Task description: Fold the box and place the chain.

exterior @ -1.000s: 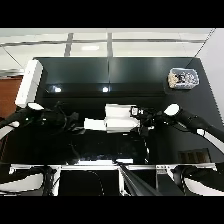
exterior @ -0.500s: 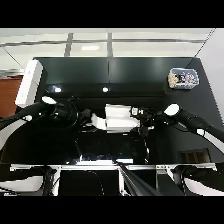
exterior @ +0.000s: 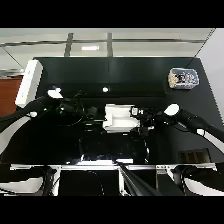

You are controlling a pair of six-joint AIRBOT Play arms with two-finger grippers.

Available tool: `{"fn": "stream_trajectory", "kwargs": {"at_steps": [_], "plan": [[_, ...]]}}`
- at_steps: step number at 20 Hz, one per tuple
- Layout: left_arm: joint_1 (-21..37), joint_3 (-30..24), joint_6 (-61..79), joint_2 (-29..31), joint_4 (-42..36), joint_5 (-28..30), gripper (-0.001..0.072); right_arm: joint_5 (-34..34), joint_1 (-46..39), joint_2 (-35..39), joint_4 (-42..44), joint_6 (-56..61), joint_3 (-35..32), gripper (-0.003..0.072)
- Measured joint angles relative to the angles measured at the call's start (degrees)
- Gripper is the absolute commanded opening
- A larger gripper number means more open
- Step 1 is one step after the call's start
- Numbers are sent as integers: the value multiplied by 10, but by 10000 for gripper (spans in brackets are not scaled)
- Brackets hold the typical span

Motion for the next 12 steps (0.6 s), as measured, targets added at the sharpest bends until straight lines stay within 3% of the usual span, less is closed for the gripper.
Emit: {"fn": "stream_trajectory", "kwargs": {"at_steps": [2, 10, 12], "plan": [[-24, 19, -27, 0, 26, 9, 499, 0, 0, 0, 0, 0, 0, 208], [-96, 93, -178, 0, 156, 23, 485, 0, 0, 0, 0, 0, 0, 207], [-112, 107, -212, 0, 184, 25, 375, 0, 0, 0, 0, 0, 0, 207]]}}
